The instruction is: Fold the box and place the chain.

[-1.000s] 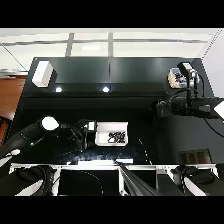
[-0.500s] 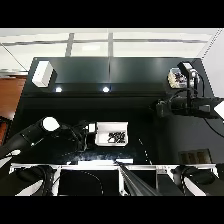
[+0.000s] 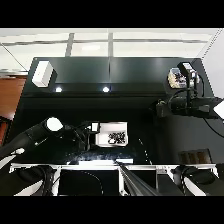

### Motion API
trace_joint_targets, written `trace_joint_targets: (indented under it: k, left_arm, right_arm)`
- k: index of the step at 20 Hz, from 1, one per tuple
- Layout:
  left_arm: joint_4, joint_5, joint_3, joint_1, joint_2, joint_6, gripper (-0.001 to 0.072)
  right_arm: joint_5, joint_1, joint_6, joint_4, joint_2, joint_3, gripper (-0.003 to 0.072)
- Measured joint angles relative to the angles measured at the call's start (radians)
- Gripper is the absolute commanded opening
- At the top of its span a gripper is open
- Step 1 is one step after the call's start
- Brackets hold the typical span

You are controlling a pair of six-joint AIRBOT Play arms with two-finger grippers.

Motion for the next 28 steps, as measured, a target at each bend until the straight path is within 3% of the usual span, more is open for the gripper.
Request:
trace_joint_targets:
  k: [1, 2, 8, 15, 20, 25, 28]
  left_arm:
    - [-0.003, 0.005, 0.0, -0.003, -0.005, 0.0, 0.0487]
    - [-0.009, 0.008, 0.0, -0.006, -0.01, 0.001, 0.0461]
    - [-0.014, 0.023, 0.0, -0.012, -0.019, 0.0, 0.0461]
    - [0.004, 0.03, 0.003, -0.012, -0.017, 0.0, 0.0461]
    - [0.024, 0.032, 0.016, -0.013, -0.017, -0.001, 0.0462]
    - [0.031, 0.035, 0.025, -0.013, -0.017, 0.0, 0.0462]
    - [0.031, 0.035, 0.027, -0.012, -0.017, -0.001, 0.0462]
  right_arm:
    - [-0.001, 0.0, 0.0, 0.0, 0.0, -0.004, 0.0658]
    - [-0.001, 0.0, 0.0, 0.0, 0.0, -0.009, 0.071]
    - [-0.071, 0.036, -0.007, 0.006, -0.062, -0.059, 0.0708]
    - [-0.243, 0.142, -0.18, 0.167, -0.285, -0.034, 0.07]
    - [-0.119, 0.163, -0.444, 0.322, -0.351, -0.014, 0.07]
    - [0.01, 0.185, -0.615, 0.325, -0.365, -0.01, 0.07]
    - [0.019, 0.233, -0.715, 0.296, -0.368, -0.01, 0.07]
